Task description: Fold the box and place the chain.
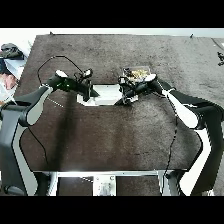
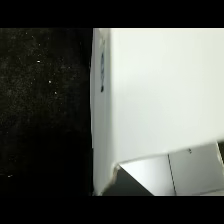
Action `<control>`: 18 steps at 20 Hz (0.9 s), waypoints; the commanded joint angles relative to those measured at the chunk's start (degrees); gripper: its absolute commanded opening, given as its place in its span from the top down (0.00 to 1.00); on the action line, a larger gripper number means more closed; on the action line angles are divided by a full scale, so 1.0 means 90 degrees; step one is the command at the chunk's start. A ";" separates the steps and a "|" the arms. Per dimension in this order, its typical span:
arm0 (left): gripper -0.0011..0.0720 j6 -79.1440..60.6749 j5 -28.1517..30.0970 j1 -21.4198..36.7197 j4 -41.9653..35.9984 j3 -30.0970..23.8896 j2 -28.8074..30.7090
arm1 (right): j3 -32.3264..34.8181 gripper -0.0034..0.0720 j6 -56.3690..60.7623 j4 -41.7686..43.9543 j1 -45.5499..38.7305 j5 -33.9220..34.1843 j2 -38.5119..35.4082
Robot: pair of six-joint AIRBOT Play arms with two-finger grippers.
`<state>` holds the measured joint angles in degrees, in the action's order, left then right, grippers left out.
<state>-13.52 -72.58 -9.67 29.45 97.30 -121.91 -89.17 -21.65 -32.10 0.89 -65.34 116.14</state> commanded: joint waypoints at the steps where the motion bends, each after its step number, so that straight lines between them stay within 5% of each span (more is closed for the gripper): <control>1: 0.97 0.0000 -0.0002 0.0002 0.0007 0.0002 0.0000 | -0.0007 0.09 -0.0027 0.0163 -0.0095 -0.0053 -0.0005; 18: 0.97 -0.0002 0.0000 0.0002 0.0007 0.0002 0.0000 | -0.0015 0.09 -0.0041 0.0168 -0.0126 -0.0308 -0.0005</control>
<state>-13.52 -72.66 -9.69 29.56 97.30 -121.93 -89.23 -22.06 -30.65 -0.27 -69.04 116.14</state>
